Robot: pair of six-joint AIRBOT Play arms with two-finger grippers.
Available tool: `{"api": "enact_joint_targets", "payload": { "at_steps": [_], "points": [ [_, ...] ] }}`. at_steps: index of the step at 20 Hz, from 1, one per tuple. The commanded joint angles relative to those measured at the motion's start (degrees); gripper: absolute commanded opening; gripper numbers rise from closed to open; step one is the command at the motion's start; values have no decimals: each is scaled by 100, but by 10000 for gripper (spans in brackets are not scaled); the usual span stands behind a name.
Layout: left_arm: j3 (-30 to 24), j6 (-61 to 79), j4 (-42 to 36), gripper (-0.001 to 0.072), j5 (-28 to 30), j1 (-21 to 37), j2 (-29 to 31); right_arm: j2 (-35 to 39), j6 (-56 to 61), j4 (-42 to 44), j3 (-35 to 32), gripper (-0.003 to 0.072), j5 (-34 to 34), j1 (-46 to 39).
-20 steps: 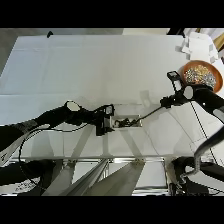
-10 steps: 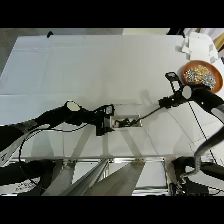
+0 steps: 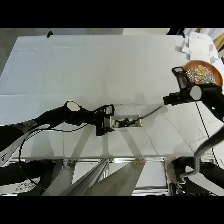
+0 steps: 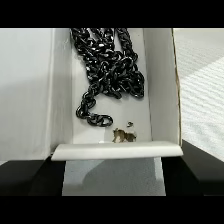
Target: Fold the box and place the chain.
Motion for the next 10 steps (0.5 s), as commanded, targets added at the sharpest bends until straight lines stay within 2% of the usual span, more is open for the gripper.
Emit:
{"api": "enact_joint_targets", "payload": {
  "at_steps": [1,7,10],
  "points": [
    [-2,0,0,390,0,2,4,920,-61,269,4,20,236,4],
    [-2,0,0,390,-42,2,4,2824,-1344,1862,4,20,1104,4],
    [-2,0,0,390,-39,2,4,3329,-1434,2223,7,20,1622,4]
  ]
}}
